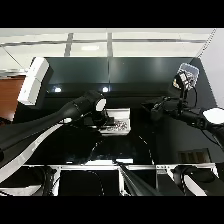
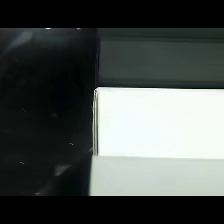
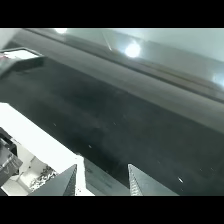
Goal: Fold the box and place the chain.
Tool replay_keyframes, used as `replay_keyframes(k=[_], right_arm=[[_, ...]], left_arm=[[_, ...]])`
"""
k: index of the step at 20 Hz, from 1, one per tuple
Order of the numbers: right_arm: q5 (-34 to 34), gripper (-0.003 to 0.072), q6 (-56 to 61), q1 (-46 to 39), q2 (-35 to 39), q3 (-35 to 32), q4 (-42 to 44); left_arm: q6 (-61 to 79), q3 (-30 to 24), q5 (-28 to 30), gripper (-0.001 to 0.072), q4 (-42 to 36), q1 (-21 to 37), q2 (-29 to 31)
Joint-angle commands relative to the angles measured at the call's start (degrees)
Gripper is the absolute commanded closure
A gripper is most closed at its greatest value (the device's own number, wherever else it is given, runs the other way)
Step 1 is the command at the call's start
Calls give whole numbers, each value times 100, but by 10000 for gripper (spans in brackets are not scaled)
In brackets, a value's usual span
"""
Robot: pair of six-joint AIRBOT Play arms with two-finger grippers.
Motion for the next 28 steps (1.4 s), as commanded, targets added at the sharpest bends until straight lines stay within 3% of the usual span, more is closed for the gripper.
replay_keyframes(k=[1,2,3,5,8,10,12,14,15,17,19,22,23,25,28], right_arm=[[271,300,9,-295,13,0,-118],[286,300,9,-293,13,0,-166],[304,300,9,-295,13,0,-199],[326,300,11,-293,13,0,-269],[422,300,11,-293,13,0,-420],[455,300,13,-293,13,0,-520],[457,300,116,-293,11,-2,-693],[466,300,317,-293,9,-2,-824],[498,300,319,-293,9,-2,-820],[494,300,319,-293,9,-2,-820],[503,301,332,-293,7,-2,-831],[501,301,382,-293,7,-2,-1080],[514,300,402,-293,7,-2,-1123],[525,300,407,-293,7,-2,-1121],[520,300,420,-293,7,-2,-1167]], left_arm=[[-352,59,96,253,-240,-11,24],[-308,111,4,108,-195,-24,83],[-216,166,-66,81,-74,-28,197],[11,177,-205,81,354,-57,614],[131,35,-789,81,1733,-129,1637],[11,-516,-1392,81,2931,52,2441],[-87,-1373,-1545,81,3248,688,3235],[175,-2271,-776,85,2201,1725,3875],[802,-2726,-127,84,1145,2352,4059],[2774,-3477,918,84,-1043,3416,4059],[4983,-3926,1641,85,-2581,4087,3801],[9143,-3998,1600,76,-4030,4144,3318],[10439,-3998,1508,3,-4258,4028,3224],[12268,-3998,1497,-10,-4216,3665,3123],[13717,-3998,1687,-10,-3711,2844,3095]])
